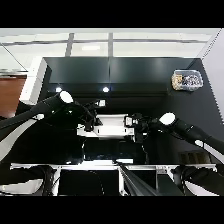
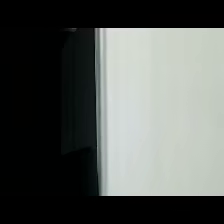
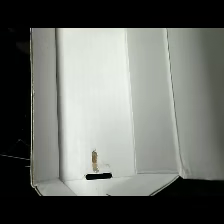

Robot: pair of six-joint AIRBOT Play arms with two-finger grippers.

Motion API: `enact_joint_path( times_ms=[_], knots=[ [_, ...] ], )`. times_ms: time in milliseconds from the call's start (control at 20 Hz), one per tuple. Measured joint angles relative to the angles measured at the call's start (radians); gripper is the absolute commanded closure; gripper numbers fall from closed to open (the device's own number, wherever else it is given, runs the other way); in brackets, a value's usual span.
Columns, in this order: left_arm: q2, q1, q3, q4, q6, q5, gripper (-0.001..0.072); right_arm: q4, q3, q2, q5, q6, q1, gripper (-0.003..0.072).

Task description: Fold the box and place the chain.

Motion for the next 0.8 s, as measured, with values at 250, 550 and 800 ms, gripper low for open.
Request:
enact_joint_path(
  times_ms=[250,550,800],
  knots=[
    [0.0,0.0,0.0,-0.001,0.002,-0.001,0.0681,0.0,0.003,-0.01,-0.011,0.007,0.014,-0.0021],
    [0.0,0.0,0.0,-0.002,0.002,0.0,0.0681,-0.034,0.004,-0.014,-0.026,0.054,0.02,-0.0021],
    [0.0,0.0,0.0,-0.002,0.002,0.0,0.0681,-0.079,0.007,-0.018,-0.029,0.117,0.022,-0.0021]
  ],
)
